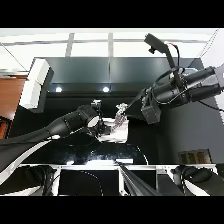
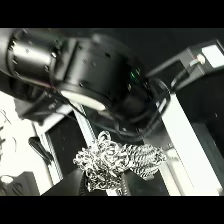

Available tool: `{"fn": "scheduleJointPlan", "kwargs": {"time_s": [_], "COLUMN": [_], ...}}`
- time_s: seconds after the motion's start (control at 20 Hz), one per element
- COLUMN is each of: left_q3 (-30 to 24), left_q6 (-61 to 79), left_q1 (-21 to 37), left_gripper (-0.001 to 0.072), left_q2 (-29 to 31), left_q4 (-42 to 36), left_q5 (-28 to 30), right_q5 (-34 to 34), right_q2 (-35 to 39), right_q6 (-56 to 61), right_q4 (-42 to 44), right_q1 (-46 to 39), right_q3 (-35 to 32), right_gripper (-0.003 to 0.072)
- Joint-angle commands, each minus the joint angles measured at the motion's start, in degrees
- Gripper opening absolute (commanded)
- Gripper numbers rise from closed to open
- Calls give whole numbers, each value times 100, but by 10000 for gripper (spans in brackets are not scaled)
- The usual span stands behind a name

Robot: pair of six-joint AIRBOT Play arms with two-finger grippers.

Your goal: Fold the box and place the chain.

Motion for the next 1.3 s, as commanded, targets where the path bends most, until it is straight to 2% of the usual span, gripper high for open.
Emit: {"fn": "scheduleJointPlan", "kwargs": {"time_s": [0.0,0.15,0.35,0.65,0.75,0.95,1.05,1.25], "left_q3": [-2,-2,-2,-2,-2,-2,-2,-2], "left_q6": [4,4,2,4,4,4,4,2], "left_q1": [4,4,4,4,4,4,4,4], "left_gripper": [28,28,28,28,28,28,28,28], "left_q2": [0,0,0,0,0,0,0,0], "left_q4": [0,0,0,0,0,2,0,0], "left_q5": [2,2,2,2,2,2,11,7], "right_q5": [203,212,166,-962,-1091,-839,-813,-1574], "right_q2": [2,2,2,-111,-227,-236,-236,-262], "right_q6": [223,424,446,354,374,1073,1073,1075], "right_q4": [-570,-984,-752,-33,-133,-1086,-1005,-826], "right_q1": [4,4,7,323,398,293,391,723], "right_q3": [-160,-437,-935,-1602,-1606,-1617,-1679,-2028], "right_gripper": [8,7,7,8,8,8,8,8]}}
